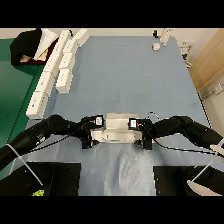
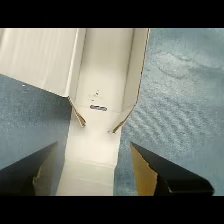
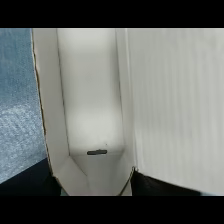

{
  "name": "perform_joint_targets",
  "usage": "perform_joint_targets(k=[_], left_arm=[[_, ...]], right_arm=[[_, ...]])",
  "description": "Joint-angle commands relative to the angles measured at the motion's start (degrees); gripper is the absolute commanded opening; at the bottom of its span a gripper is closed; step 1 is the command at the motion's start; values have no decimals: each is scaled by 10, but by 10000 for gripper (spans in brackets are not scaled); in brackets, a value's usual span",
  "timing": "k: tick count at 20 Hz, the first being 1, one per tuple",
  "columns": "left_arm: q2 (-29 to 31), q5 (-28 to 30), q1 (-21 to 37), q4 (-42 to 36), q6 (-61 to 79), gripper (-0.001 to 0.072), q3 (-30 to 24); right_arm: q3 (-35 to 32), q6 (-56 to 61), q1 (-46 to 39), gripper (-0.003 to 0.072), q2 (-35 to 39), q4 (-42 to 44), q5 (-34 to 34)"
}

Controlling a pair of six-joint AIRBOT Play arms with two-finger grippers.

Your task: Fold the box.

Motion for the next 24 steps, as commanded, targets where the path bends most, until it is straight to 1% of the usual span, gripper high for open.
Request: perform_joint_targets(k=[1,3,4,5,7,8,9,13,15,18,19,20,21,22,24], left_arm=[[-38,22,1,-56,68,686,12],[-54,17,1,-89,102,685,18],[-61,16,-1,-103,113,583,20],[-68,14,-5,-106,119,443,22],[-79,8,-15,-106,121,247,26],[-83,7,-19,-108,127,157,27],[-87,8,-24,-112,141,105,28],[-102,10,-40,-166,179,104,34],[-111,29,-46,-189,181,104,36],[-123,28,-46,-192,181,107,39],[-125,28,-46,-191,180,123,39],[-126,23,-45,-191,180,296,39],[-126,17,-45,-191,180,485,39],[-126,14,-45,-191,177,530,39],[-126,15,-45,-189,175,529,39]], right_arm=[[0,0,0,540,0,0,0],[0,0,0,540,0,0,0],[0,0,0,540,0,0,0],[0,0,0,540,0,0,0],[0,0,0,540,0,0,0],[0,0,0,540,0,0,0],[0,0,0,540,0,0,0],[0,0,0,540,0,0,0],[0,0,0,539,0,0,0],[0,0,0,540,0,0,0],[0,0,0,540,0,0,0],[0,0,0,539,0,0,0],[0,0,0,540,0,0,0],[0,0,0,540,0,0,0],[0,0,0,540,0,0,0]])
